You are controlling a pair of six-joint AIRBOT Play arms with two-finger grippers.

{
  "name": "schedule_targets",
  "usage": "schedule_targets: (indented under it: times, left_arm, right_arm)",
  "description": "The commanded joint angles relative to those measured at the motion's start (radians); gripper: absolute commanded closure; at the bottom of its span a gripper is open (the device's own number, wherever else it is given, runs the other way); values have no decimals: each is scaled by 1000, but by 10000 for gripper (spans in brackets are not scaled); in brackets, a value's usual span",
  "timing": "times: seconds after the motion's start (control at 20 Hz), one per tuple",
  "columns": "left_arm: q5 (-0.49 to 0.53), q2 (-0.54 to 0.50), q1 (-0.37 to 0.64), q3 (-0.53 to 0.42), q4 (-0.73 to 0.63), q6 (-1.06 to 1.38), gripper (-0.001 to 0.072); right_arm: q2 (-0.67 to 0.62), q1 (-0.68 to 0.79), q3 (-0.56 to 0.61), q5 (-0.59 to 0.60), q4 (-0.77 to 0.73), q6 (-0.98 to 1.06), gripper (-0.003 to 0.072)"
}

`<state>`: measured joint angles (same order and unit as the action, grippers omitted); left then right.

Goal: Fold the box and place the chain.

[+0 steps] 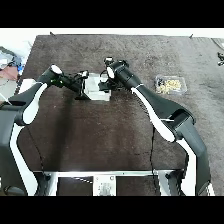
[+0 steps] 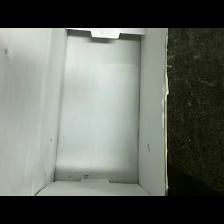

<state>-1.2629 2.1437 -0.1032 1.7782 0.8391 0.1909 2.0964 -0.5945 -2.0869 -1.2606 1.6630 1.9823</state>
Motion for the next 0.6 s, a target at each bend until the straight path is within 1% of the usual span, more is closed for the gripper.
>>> schedule_targets:
  times: [0.0,0.15,0.3,0.55]
  left_arm:
    - [-1,1,1,0,0,-3,245]
    - [-1,1,1,0,0,-3,244]
    - [-1,1,1,0,0,-3,244]
    - [-1,1,1,0,0,-3,244]
  right_arm:
    - [2,-1,11,-20,37,36,322]
    - [3,-1,43,13,44,68,322]
    - [3,-2,42,62,54,109,323]
    - [14,-23,42,82,56,109,323]
